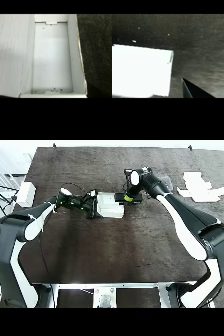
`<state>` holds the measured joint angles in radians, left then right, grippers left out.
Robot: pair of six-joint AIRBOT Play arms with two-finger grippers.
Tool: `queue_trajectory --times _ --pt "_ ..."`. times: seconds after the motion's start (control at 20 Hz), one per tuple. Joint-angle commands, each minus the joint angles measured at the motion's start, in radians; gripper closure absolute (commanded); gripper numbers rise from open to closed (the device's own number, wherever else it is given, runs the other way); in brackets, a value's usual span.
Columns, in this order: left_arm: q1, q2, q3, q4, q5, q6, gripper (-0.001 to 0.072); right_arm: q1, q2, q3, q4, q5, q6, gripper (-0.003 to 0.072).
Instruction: Fold the box and place the chain.
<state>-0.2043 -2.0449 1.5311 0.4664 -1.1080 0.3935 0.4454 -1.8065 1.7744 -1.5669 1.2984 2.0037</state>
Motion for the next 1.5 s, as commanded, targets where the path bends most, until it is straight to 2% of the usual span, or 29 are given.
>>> queue_trajectory --times 0.0,0.2,0.3,0.35,0.45,0.55,0.8,0.95,1.2,1.3,1.4,1.45 --pt "0.000 0.000 0.000 0.000 0.000 0.000 0.0233 -0.019 0.063 0.002 -0.109 0.010 -0.053 0.0232" --pt "0.001 0.000 0.000 0.001 0.000 0.000 0.0233 -0.139 0.087 0.001 -0.199 -0.059 -0.103 0.0234" --pt "0.000 0.001 0.000 0.001 0.000 0.000 0.0233 -0.222 0.080 0.001 -0.195 -0.142 -0.134 0.0238" --pt "0.001 0.000 0.000 0.001 0.000 0.000 0.0233 -0.261 0.077 0.001 -0.189 -0.201 -0.156 0.0266" --pt "0.001 0.000 0.000 0.001 0.000 0.000 0.0233 -0.330 0.061 0.002 -0.102 -0.311 -0.241 0.0267" --pt "0.001 0.000 0.000 0.001 0.000 0.000 0.0233 -0.383 0.030 0.003 -0.011 -0.364 -0.312 0.0273" --pt "0.000 0.000 0.000 0.001 0.000 0.000 0.0233 -0.435 -0.094 0.060 0.103 -0.390 -0.444 0.0292" --pt "0.001 0.000 0.000 0.001 0.000 0.000 0.0233 -0.435 -0.164 0.117 0.120 -0.389 -0.446 0.0318" --pt "0.000 0.000 0.000 0.001 0.001 0.000 0.0233 -0.434 -0.215 0.123 0.165 -0.351 -0.446 0.0321" --pt "0.001 0.000 0.000 0.001 0.001 0.000 0.0234 -0.434 -0.230 0.123 0.165 -0.331 -0.446 0.0385" --pt "0.001 0.000 0.000 0.001 0.001 0.000 0.0233 -0.435 -0.229 0.127 0.164 -0.329 -0.446 0.0651" --pt "0.001 0.000 0.000 0.001 0.001 0.000 0.0233 -0.435 -0.224 0.136 0.164 -0.329 -0.445 0.0671"
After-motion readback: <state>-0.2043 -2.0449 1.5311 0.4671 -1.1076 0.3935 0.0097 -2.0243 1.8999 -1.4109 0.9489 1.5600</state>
